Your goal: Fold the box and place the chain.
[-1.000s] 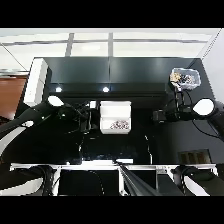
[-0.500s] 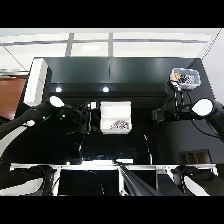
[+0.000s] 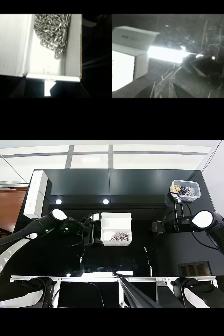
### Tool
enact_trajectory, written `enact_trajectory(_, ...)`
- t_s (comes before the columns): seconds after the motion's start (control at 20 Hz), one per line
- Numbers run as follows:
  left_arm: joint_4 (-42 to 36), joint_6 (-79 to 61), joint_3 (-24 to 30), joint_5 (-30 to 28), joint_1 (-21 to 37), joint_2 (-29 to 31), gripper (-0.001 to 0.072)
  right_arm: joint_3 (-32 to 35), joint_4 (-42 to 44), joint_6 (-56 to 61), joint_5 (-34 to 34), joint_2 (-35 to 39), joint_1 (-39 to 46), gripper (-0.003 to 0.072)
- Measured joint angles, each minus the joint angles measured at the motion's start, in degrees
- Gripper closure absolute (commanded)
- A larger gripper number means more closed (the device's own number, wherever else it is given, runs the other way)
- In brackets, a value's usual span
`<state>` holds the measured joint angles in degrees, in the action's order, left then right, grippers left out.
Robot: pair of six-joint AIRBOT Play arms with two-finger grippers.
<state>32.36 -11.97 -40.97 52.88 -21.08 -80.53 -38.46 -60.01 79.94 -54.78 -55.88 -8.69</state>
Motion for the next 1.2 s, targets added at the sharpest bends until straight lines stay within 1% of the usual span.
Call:
enact_trajectory(0.05,-0.07,-0.42,-0.02,-0.35,-0.31,-0.02,0.0202,0.0,0.0,-0.02,0.04,0.0,0.0,0.0448)
enact_trajectory(0.1,-0.22,-0.79,-0.02,-0.66,-0.59,-0.11,0.0226,0.0,0.0,0.0,0.24,0.0,0.0,0.0446)
enact_trajectory(0.15,-0.22,-1.09,-0.02,-0.92,-0.81,-0.13,0.0227,0.0,0.02,-0.02,0.68,0.0,0.0,0.0286)
enact_trajectory(0.2,-0.2,-1.25,-0.02,-1.09,-0.96,-0.15,0.0289,0.0,0.09,0.0,1.57,-0.04,0.0,-0.0017)
enact_trajectory(0.25,-0.2,-1.42,-0.02,-1.27,-1.07,-0.17,0.0359,0.0,0.07,-0.02,2.93,-0.15,0.0,-0.0027)
enact_trajectory(0.4,-0.04,-1.64,-0.02,-1.51,-1.25,-0.2,0.0359,-0.22,0.96,-0.02,10.78,-1.4,0.0,-0.0027)
enact_trajectory(0.5,0.0,-1.73,-0.02,-1.66,-1.33,-0.2,0.0359,-2.08,4.35,-0.37,15.21,-4.31,-0.2,-0.0027)
enact_trajectory(0.7,0.11,-1.81,-0.02,-2.03,-1.36,-0.2,0.0356,-10.6,10.43,-5.07,17.57,-14.95,-3.56,-0.002)
enact_trajectory(0.75,0.13,-1.84,-0.02,-2.34,-1.38,-0.2,0.0356,-12.94,12.37,-8.07,16.61,-17.7,-4.66,-0.002)
enact_trajectory(0.85,0.04,-1.79,-0.02,-3.23,-1.4,-0.2,0.0356,-16.94,15.34,-15.45,12.55,-21.05,-6.03,-0.002)
enact_trajectory(0.95,-0.04,-1.68,-0.07,-3.87,-1.36,-0.24,0.0356,-20.28,17.05,-23.47,7.19,-22.16,-6.67,-0.002)
enact_trajectory(1.15,-0.07,-1.6,-0.07,-4.26,-1.36,-0.24,0.0356,-22.91,15.63,-37.2,-6.32,-22.4,-7.52,-0.002)
enact_trajectory(1.2,-0.07,-1.57,-0.07,-4.26,-1.36,-0.24,0.0356,-22.91,14.64,-40.09,-8.09,-22.4,-7.87,-0.002)
